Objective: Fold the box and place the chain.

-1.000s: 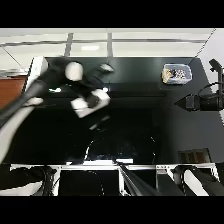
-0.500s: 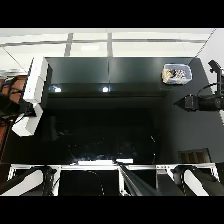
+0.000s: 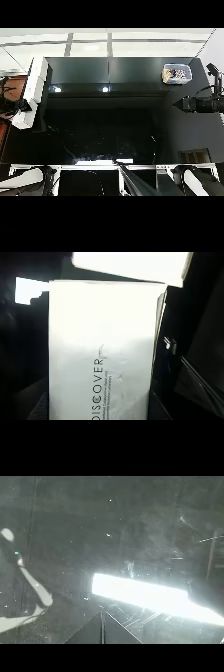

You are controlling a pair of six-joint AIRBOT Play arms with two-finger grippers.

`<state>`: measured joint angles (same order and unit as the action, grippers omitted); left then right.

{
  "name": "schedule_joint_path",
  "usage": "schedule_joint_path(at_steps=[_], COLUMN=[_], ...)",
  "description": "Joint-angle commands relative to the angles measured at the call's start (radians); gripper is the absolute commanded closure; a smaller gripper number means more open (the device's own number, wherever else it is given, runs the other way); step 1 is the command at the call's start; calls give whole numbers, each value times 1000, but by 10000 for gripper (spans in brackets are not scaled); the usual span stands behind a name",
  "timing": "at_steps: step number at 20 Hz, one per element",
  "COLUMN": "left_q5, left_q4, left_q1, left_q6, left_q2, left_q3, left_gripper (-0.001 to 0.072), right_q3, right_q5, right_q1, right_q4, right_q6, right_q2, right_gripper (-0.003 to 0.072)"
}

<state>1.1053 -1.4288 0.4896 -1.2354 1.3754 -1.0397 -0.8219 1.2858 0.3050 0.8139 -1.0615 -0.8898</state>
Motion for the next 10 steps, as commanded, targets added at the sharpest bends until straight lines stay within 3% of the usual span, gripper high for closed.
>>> schedule_joint_path(at_steps=[1, 2, 3, 4, 9, 10], left_q5=[-49, -50, -51, -50, 50, 89], left_q4=[46, 63, 61, 53, 92, 123], left_q1=[-5, -12, -20, -29, -72, -84], left_q6=[85, 107, 106, 106, -22, -89], left_q2=[74, 90, 99, 101, 100, 100], left_q3=[-72, -88, -101, -117, -369, -420], left_gripper=[360, 354, 205, 2, 2, 37], right_q3=[5, 5, 5, 5, 6, 8], right_q5=[-39, -47, -54, -57, -77, -98], right_q1=[0, 0, 0, -1, -19, -38], right_q4=[-2, -1, -1, -1, -2, -2], right_q6=[-9, -12, -17, -19, -19, -19], right_q2=[0, 0, 0, 0, 0, 0], right_gripper=[669, 669, 669, 669, 669, 669])
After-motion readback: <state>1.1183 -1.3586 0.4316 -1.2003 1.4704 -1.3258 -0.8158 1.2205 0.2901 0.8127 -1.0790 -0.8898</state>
